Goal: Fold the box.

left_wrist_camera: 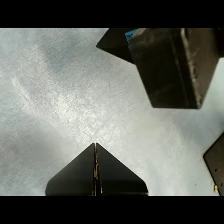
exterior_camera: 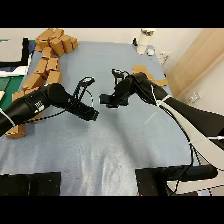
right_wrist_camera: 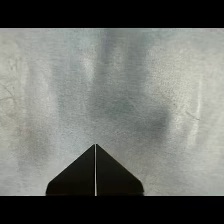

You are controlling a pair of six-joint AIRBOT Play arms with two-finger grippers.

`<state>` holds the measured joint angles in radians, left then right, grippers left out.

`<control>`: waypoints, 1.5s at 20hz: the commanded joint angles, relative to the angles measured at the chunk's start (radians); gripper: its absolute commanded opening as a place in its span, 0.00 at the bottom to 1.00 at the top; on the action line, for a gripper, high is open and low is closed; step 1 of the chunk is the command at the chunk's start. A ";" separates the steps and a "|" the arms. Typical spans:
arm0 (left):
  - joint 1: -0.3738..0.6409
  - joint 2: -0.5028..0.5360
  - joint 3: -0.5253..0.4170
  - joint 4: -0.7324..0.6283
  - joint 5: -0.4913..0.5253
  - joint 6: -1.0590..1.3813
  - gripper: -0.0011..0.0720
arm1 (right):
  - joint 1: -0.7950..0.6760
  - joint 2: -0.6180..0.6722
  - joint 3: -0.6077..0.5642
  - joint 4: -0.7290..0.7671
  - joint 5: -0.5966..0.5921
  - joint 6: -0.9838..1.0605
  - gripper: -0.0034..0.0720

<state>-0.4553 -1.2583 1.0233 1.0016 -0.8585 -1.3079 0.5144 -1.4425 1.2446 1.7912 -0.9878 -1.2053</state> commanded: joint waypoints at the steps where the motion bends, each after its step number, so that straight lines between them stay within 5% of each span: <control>1: 0.000 -0.001 0.001 0.000 0.002 0.000 0.03 | 0.000 0.000 0.000 0.000 0.000 0.000 0.05; 15: 0.000 -0.001 0.001 0.000 0.002 0.000 0.03 | -0.004 -0.001 0.001 -0.004 0.132 0.026 0.05; 19: 0.000 -0.001 0.001 0.000 0.002 0.000 0.03 | -0.107 -0.006 0.080 -0.288 0.095 0.007 0.05; 21: 0.000 -0.001 0.001 0.000 0.002 0.000 0.03 | -0.291 -0.033 0.166 -0.365 0.006 -0.046 0.24; 23: 0.000 -0.001 0.001 0.000 0.003 0.000 0.03 | -0.513 -0.077 0.250 -0.280 -0.026 -0.183 0.29; 25: 0.000 -0.001 0.001 0.000 0.002 0.000 0.03 | -0.739 -0.139 0.332 -0.089 -0.009 -0.305 0.49; 30: 0.000 -0.001 0.001 0.001 0.002 0.000 0.03 | -1.086 -0.332 0.430 0.366 0.063 -0.465 0.50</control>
<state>-0.4553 -1.2587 1.0233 1.0012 -0.8562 -1.3079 -0.3847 -1.6764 1.6180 1.9060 -0.9565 -1.5501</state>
